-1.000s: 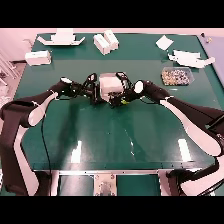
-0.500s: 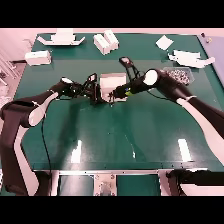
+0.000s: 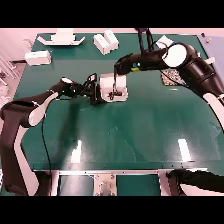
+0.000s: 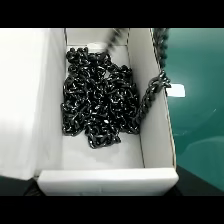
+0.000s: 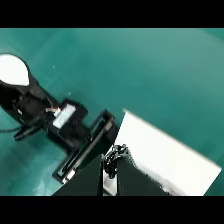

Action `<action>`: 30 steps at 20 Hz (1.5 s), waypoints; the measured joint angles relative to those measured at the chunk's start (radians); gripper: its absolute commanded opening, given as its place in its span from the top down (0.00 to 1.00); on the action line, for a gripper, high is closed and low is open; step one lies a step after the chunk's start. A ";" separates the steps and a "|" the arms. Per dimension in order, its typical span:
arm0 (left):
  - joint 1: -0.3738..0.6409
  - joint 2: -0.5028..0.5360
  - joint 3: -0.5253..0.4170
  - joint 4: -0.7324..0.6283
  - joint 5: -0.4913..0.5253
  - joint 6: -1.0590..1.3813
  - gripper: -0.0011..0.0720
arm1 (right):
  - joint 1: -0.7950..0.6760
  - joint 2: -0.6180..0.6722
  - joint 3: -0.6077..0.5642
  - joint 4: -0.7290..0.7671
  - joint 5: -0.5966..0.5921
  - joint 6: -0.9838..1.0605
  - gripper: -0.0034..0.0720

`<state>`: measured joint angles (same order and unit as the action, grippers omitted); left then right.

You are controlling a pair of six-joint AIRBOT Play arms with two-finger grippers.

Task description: Fold the box and place the chain.

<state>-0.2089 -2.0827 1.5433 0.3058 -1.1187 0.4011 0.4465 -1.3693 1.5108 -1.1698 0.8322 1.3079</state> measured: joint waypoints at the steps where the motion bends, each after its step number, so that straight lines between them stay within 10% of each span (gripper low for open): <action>1: 0.000 0.000 0.000 0.000 0.000 0.000 0.12 | 0.000 0.000 0.011 -0.003 -0.014 -0.009 0.94; 16: 0.000 0.000 0.000 0.000 0.000 0.000 0.12 | 0.000 -0.005 0.031 -0.059 -0.099 -0.026 0.94; 30: 0.000 0.000 0.000 0.000 0.000 -0.001 0.12 | 0.000 -0.022 -0.277 -0.019 -0.158 -0.011 0.95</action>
<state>-0.2089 -2.0827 1.5433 0.3054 -1.1187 0.4004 0.4465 -1.3914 1.2339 -1.1885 0.6739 1.2968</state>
